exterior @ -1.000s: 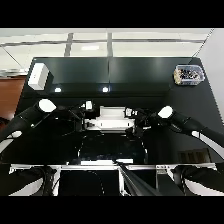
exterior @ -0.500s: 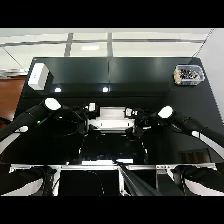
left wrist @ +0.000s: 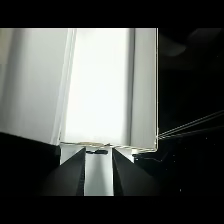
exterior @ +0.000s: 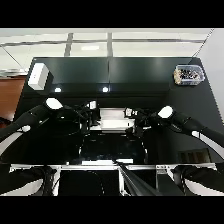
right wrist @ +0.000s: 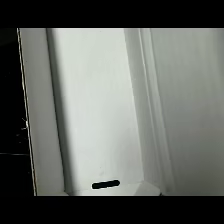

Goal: Fold the box and place the chain.

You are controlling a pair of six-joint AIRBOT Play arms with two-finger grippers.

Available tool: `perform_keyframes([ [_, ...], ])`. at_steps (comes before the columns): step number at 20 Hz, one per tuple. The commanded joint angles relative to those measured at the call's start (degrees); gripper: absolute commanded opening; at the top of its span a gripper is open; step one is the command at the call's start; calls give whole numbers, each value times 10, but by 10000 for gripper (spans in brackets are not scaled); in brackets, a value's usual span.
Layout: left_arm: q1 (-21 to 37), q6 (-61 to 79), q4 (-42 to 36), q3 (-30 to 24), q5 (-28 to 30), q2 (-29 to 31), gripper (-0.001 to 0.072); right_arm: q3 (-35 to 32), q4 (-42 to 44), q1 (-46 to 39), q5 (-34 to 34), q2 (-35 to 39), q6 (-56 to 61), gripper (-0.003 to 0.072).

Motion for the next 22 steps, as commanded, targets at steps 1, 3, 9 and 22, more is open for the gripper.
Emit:
perform_keyframes([
  [1, -5, 5, -40, 0, 5, -13, 201, 0, 0, 0, 0, 0, 0, 402],
  [3, -17, 10, -73, 0, 28, -22, 200, 0, 0, 0, 0, 0, 0, 402],
  [9, -40, 10, -77, 0, 57, -43, 199, 0, 0, 0, 0, 0, 0, 402],
  [22, -40, 8, -75, 0, 54, -44, 245, 0, 0, 0, 0, 0, 0, 402],
])
